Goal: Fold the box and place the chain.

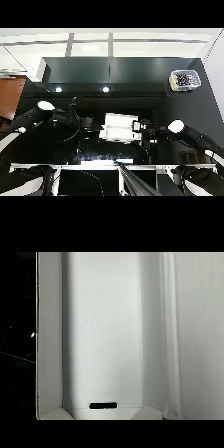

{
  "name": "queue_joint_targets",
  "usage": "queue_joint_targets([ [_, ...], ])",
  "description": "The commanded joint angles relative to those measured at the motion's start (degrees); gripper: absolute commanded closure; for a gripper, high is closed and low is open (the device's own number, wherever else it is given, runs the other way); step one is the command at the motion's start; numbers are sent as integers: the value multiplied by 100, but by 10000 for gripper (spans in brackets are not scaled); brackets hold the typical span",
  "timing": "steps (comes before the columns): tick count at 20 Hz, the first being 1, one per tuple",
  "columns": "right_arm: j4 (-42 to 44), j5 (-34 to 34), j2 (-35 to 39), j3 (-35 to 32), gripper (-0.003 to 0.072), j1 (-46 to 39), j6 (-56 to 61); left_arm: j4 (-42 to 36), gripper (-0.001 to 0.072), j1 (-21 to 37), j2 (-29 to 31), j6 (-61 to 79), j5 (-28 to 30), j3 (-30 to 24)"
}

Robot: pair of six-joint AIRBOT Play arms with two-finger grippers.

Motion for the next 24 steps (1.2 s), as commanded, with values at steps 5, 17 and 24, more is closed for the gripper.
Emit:
queue_joint_targets([
  [5, 0, 2, -2, -2, 149, 2, 2, 1150, 11, -1510, 7, -1773, 1775, 328],
  [17, 2, 0, -2, -2, 149, 2, 2, 3950, 39, -2490, -4, -5147, 1989, 1091],
  [24, 2, 0, -2, -2, 149, 2, 2, 5480, 41, -3027, -127, -6625, 852, 1617],
])
